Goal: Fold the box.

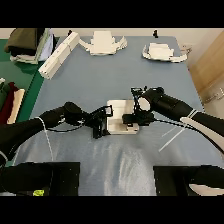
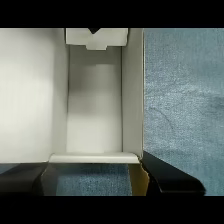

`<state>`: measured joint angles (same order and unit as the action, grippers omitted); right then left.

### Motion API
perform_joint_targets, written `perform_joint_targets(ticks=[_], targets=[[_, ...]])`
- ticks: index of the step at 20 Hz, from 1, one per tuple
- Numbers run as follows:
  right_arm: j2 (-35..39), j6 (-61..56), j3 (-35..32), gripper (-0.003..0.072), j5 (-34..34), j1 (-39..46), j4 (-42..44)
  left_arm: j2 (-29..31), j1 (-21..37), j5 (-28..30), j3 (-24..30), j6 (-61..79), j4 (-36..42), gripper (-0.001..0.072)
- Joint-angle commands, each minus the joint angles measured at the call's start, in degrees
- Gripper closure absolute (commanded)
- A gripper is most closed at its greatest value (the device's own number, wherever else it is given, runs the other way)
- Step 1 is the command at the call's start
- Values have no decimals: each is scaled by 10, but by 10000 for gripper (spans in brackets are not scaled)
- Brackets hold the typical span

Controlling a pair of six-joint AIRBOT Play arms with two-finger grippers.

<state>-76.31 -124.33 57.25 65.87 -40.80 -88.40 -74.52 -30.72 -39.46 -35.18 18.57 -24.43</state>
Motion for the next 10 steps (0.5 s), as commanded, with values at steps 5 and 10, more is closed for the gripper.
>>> perform_joint_targets(ticks=[5,10], targets=[[-53,-63,34,281,59,-21,-56,0,0,0,0,0,0,227],[-53,-67,45,387,64,-21,-61,0,0,0,0,0,0,227]])
